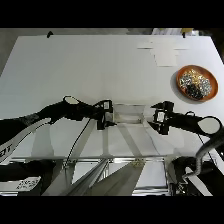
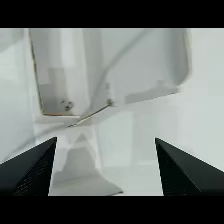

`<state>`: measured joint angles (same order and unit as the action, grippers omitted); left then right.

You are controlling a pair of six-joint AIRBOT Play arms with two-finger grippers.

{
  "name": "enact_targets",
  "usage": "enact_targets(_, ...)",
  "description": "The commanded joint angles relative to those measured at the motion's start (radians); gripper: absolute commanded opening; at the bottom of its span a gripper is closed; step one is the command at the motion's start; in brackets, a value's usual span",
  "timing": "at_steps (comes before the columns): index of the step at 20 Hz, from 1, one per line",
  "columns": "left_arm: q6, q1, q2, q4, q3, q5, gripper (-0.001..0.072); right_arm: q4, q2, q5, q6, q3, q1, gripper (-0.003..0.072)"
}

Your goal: Fold the box and place the chain.

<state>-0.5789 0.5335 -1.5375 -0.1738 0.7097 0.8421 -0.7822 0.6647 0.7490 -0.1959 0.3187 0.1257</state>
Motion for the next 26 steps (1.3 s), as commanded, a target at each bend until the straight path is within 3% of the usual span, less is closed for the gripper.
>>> enact_targets(1,0.001,0.000,0.000,0.000,0.001,0.000,0.0209,0.080,-0.127,0.005,0.106,0.001,0.000,0.0591)
enact_targets(2,0.001,0.000,0.000,0.000,0.001,0.000,0.0209,0.161,-0.124,0.030,0.137,0.000,0.000,0.0386)
enact_targets(3,0.000,0.000,0.000,0.000,0.001,0.000,0.0209,0.230,-0.117,0.070,0.139,0.000,0.000,0.0113)
enact_targets(4,0.000,0.000,0.000,0.000,0.001,0.000,0.0209,0.272,-0.109,0.093,0.138,0.000,0.000,0.0008)
enact_targets(8,0.000,0.000,0.000,0.000,0.001,0.000,0.0209,0.327,-0.026,0.068,0.139,0.000,0.000,0.0008)
enact_targets(13,0.000,0.000,0.000,0.000,0.001,0.000,0.0209,0.663,0.233,-0.119,0.135,0.000,0.000,0.0006)
enact_targets(17,0.001,0.000,0.000,0.000,0.001,0.000,0.0209,0.686,0.426,-0.145,0.158,0.001,0.000,0.0008)
enact_targets(22,0.000,0.000,0.000,0.000,0.001,0.000,0.0209,0.682,0.436,-0.145,0.200,0.019,0.000,0.0009)
enact_targets(26,0.000,0.000,0.000,0.000,0.001,0.000,0.0209,0.657,0.421,-0.041,0.242,0.090,0.000,0.0009)
